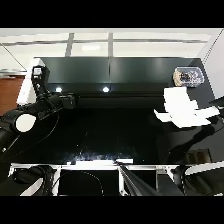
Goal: Fold the box and place the chain.
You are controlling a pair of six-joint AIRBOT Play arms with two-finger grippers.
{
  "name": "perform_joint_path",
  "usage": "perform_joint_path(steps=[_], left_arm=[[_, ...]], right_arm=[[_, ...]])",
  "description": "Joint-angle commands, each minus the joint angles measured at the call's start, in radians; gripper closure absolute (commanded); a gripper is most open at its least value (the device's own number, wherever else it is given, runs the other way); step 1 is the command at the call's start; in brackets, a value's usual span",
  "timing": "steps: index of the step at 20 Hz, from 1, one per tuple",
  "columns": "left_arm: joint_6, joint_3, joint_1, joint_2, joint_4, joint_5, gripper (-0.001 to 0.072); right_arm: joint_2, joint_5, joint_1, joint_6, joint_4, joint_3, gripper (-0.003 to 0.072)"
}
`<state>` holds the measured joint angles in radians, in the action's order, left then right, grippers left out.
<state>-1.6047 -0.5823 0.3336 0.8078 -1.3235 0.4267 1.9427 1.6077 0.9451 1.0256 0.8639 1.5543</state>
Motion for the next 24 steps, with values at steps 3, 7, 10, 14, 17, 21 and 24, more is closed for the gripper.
perform_joint_path(steps=[3,7,10,14,17,21,24], left_arm=[[0.000,0.000,0.000,0.001,0.000,0.001,0.0005],[0.000,0.000,0.000,0.001,0.000,0.001,0.0005],[0.000,0.000,0.000,0.001,0.000,0.000,0.0005],[0.000,0.000,0.000,0.001,0.000,0.001,0.0006],[0.000,0.000,0.000,0.001,0.000,0.001,0.0005],[0.000,0.000,0.000,0.001,0.000,0.001,0.0005],[0.000,0.000,0.002,0.001,0.001,0.002,0.0005]], right_arm=[[0.016,0.044,-0.061,-0.021,-0.013,-0.013,0.0159],[-0.030,0.057,-0.060,-0.051,0.023,-0.030,0.0535],[-0.120,0.058,-0.040,-0.119,0.026,-0.103,0.0634],[-0.301,0.033,-0.026,-0.163,0.023,-0.287,0.0645],[-0.462,-0.028,-0.029,-0.174,-0.035,-0.475,0.0646],[-0.679,-0.125,-0.064,-0.196,-0.137,-0.704,0.0646],[-0.843,-0.200,-0.174,-0.196,-0.163,-0.853,0.0646]])
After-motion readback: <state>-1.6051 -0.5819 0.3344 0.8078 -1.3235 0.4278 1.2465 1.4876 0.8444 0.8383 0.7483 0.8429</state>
